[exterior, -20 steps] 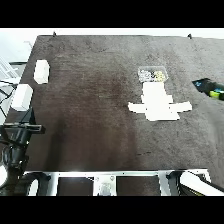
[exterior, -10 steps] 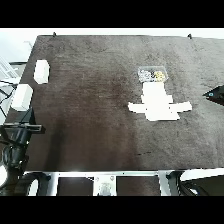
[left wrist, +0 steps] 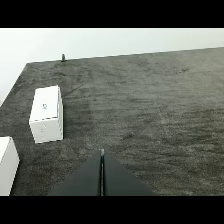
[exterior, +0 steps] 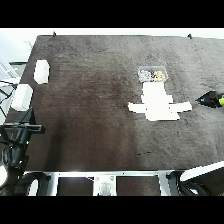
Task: Fold the box and place the chain.
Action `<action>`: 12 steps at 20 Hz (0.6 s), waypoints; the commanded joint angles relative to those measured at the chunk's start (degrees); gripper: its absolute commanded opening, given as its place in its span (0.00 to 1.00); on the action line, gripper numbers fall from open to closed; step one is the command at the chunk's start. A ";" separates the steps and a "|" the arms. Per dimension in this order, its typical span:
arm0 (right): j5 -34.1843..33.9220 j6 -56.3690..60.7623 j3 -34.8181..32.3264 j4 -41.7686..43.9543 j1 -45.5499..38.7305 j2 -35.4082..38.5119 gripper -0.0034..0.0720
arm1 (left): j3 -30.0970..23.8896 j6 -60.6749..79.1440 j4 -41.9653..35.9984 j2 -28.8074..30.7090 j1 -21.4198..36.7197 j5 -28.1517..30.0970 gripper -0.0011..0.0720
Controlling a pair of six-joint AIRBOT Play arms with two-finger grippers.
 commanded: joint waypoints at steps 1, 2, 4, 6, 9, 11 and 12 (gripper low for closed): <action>-0.37 -1.09 0.35 -0.13 1.46 -2.86 0.62 | 0.00 0.02 0.00 0.02 0.02 0.00 0.05; 0.35 -1.11 0.35 0.28 2.03 -3.63 0.62 | 0.00 0.02 0.00 0.02 0.02 0.00 0.05; 1.90 -1.79 0.35 1.31 3.37 -4.96 0.62 | 0.00 0.02 0.00 0.02 0.02 0.00 0.05; 2.08 -1.95 0.33 1.22 4.74 -5.99 0.62 | 0.00 0.02 0.00 0.02 0.02 0.02 0.05; 4.26 -1.92 0.28 1.22 6.58 -6.88 0.62 | 0.00 0.02 0.00 0.02 0.02 0.00 0.05; 6.23 -1.92 0.28 1.49 7.63 -7.52 0.60 | 0.00 0.02 0.00 0.02 0.02 0.00 0.05; 7.15 -1.92 -0.04 1.88 8.20 -7.78 0.58 | 0.00 0.00 0.00 0.02 0.02 0.00 0.05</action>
